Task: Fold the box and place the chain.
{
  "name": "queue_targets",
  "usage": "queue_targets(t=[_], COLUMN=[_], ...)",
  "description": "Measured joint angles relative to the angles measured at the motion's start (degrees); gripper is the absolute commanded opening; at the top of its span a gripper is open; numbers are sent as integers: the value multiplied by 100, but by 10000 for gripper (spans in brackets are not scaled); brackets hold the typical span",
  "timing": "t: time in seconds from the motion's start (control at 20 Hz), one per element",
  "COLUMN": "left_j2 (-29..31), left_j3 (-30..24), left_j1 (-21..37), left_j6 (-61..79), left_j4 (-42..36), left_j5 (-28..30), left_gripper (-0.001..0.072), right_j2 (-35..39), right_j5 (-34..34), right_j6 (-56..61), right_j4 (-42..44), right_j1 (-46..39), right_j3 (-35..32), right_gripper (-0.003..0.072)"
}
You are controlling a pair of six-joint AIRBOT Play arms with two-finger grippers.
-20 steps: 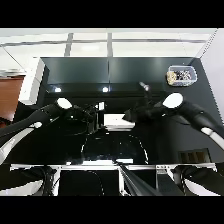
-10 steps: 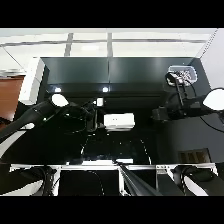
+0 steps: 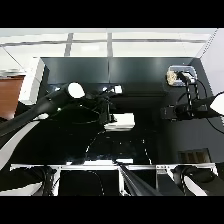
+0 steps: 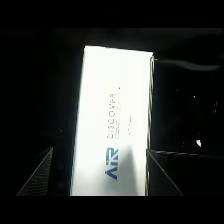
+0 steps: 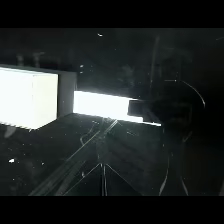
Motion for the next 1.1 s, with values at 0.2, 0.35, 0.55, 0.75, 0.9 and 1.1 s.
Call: queue_targets(t=[0.2,0.35,0.55,0.75,0.9,1.1], left_j2=[-238,-295,-321,-326,-328,-337], left_j3=[170,221,240,245,260,280], left_j1=[-223,-317,-367,-474,-608,-763], left_j6=[-428,-586,-673,-710,-990,-1582], left_j4=[221,284,317,437,643,1106], left_j5=[-37,-146,-258,-247,-175,-87], left_gripper=[716,715,715,715,716,714], right_j2=[7,7,7,7,7,7], right_j5=[2,7,7,9,9,11], right_j6=[55,61,74,74,74,74], right_j4=[-46,-57,-59,-61,-61,-61], right_j1=[-2,-2,-2,0,0,0], right_j3=[0,0,0,0,0,0], right_gripper=[21,21,21,21,21,21])
